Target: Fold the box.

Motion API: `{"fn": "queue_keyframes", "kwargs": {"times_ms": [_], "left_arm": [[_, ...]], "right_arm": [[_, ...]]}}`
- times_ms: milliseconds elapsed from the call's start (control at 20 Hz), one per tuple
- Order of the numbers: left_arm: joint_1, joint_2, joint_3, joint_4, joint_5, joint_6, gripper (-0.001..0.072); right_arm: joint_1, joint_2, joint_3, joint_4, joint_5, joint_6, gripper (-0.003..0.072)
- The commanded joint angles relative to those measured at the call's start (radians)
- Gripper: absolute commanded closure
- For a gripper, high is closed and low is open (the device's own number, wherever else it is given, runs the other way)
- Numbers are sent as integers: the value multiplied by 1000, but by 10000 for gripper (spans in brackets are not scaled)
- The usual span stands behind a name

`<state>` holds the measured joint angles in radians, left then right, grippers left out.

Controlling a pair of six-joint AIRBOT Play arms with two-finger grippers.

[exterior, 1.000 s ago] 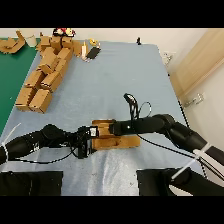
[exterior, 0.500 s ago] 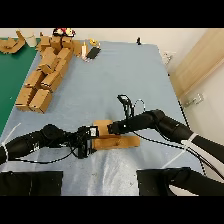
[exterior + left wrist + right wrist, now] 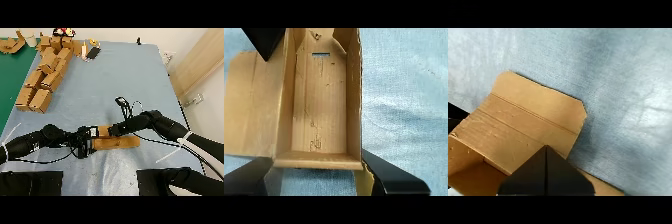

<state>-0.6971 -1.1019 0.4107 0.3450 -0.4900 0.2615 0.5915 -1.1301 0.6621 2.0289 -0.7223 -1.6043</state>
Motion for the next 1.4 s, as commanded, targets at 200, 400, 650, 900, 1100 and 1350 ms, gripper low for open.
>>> {"fn": "queue_keyframes", "kwargs": {"times_ms": [200,400,650,900,1100,1350], "left_arm": [[0,0,1,0,0,0,112],[0,0,1,0,0,0,112],[0,0,1,0,0,0,112],[0,0,1,0,0,0,112],[0,0,1,0,0,0,112],[0,0,1,0,0,0,112]], "right_arm": [[0,190,41,-317,-132,56,685],[0,342,43,-505,-346,93,685],[1,435,-61,-106,-471,-403,683],[1,398,-188,-210,-372,-639,218],[1,329,-187,-196,-167,-726,218],[1,267,-188,-115,-122,-945,218]]}}
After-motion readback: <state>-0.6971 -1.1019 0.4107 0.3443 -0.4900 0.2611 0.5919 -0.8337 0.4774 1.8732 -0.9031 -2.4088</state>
